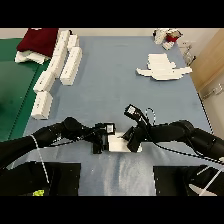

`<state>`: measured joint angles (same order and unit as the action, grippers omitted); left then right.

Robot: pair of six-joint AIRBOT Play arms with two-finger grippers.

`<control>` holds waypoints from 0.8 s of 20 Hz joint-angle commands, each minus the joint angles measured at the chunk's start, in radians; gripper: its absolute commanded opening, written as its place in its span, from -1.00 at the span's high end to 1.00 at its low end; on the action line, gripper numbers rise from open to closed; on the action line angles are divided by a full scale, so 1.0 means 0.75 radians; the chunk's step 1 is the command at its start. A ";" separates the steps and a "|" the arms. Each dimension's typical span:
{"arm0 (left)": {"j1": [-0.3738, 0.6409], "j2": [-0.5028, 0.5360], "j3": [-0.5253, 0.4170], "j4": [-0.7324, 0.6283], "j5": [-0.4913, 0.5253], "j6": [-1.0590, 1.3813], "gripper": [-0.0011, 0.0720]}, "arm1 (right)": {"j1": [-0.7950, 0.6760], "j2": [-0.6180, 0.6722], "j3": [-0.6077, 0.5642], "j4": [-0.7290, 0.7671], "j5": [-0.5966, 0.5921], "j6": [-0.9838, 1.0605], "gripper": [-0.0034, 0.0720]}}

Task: Fold the box.

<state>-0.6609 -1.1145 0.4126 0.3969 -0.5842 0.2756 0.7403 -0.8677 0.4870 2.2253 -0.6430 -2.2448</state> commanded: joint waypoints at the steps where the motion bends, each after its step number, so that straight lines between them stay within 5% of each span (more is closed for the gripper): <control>1: 0.001 0.000 0.002 0.001 0.001 0.000 -0.33 | 0.030 0.044 0.006 -0.073 0.023 0.001 0.90; 6: 0.001 0.000 0.002 0.000 0.001 0.000 -0.34 | 0.030 0.135 0.052 -0.131 -0.112 -0.036 0.88; 7: 0.001 0.000 0.002 0.000 0.001 0.000 -0.34 | 0.030 0.136 0.052 -0.130 -0.148 -0.089 0.70; 9: 0.001 0.000 0.002 0.000 0.001 0.000 -0.33 | 0.031 0.135 0.052 -0.130 -0.212 -0.176 0.03; 12: 0.001 0.000 0.002 0.001 0.001 0.000 -0.33 | 0.041 0.135 0.052 -0.132 -0.246 -0.354 -0.55; 16: 0.001 0.000 0.002 0.001 0.001 0.000 -0.34 | 0.102 0.096 0.052 -0.256 -0.198 -0.405 -0.55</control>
<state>-0.6609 -1.1145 0.4126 0.3969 -0.5835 0.2752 0.7914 -0.7799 0.5255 2.0960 -0.8013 -2.4931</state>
